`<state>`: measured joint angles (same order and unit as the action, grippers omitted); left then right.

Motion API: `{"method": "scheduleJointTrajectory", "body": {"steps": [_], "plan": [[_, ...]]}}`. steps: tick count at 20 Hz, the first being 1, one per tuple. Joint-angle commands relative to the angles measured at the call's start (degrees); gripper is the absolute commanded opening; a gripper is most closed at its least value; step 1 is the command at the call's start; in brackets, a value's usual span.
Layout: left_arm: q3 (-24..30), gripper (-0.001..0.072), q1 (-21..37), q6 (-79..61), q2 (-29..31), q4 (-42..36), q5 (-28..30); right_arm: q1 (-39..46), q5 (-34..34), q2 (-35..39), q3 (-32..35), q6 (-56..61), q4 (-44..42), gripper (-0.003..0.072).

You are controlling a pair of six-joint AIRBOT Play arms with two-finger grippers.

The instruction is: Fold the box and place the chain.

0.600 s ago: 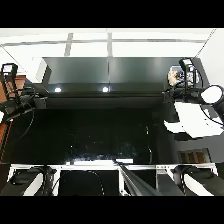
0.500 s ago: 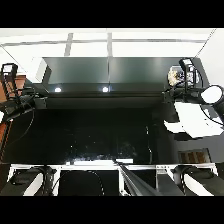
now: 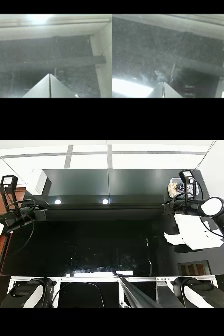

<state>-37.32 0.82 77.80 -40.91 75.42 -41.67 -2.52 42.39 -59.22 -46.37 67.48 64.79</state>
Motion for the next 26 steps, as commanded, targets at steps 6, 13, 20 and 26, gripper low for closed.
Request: {"method": "scheduleJointTrajectory", "body": {"steps": [6,13,20,26], "plan": [[1.40,0.0262,-0.92,-1.92,-3.58,-9.44,4.70,0.00,-6.43,-0.57,0.11,0.02,-12.46,0.0310],[1.31,0.0709,-3.28,-8.26,-9.20,-8.33,-3.67,20.37,-1.27,-3.74,-4.50,28.70,28.26,0.0720],[1.31,0.0709,-3.32,-6.43,-9.51,-8.61,-4.22,58.07,16.41,-19.37,-19.15,5.44,5.33,0.0720],[1.31,0.0709,-3.32,-6.43,-9.51,-9.11,-4.63,56.41,31.08,-33.90,-30.18,-8.98,5.66,0.0720]]}}
